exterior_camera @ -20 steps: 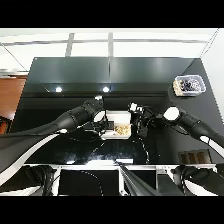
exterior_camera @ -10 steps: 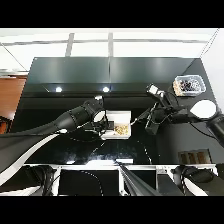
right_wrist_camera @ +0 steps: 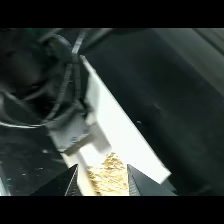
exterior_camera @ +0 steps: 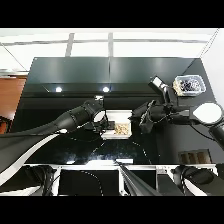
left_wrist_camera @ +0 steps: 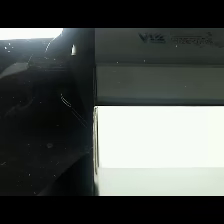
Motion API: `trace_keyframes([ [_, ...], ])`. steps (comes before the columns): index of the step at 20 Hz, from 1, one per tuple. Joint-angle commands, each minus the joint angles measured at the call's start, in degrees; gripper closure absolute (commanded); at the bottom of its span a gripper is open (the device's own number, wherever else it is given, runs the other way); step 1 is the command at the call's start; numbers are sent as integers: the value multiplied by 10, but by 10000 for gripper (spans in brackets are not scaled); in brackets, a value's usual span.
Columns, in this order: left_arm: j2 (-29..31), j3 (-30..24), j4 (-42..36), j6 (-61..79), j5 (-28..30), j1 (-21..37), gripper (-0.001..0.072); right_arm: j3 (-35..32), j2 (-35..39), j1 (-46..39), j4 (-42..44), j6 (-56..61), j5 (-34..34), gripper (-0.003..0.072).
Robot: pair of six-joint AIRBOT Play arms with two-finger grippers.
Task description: Fold the box and place the chain.
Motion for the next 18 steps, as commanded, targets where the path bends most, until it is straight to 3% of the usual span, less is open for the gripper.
trace_keyframes([
  [1,0,0,0,1,2,0,678,0,10,-51,-31,14,45,318],
  [6,0,15,-4,9,8,-1,652,0,13,-132,-37,14,117,319],
  [7,0,25,-4,9,10,-3,470,0,13,-140,-38,14,124,319],
  [8,0,37,-4,9,10,-3,235,0,13,-145,-38,14,128,318],
  [9,0,50,-4,9,7,-5,106,0,13,-148,-38,14,129,318],
  [14,23,98,8,137,-85,-18,88,0,13,-148,-40,14,139,319],
  [16,65,86,52,216,-118,-19,88,0,13,-148,-50,14,145,318],
  [18,127,41,119,251,-150,-7,88,0,13,-148,-62,14,145,318],
])
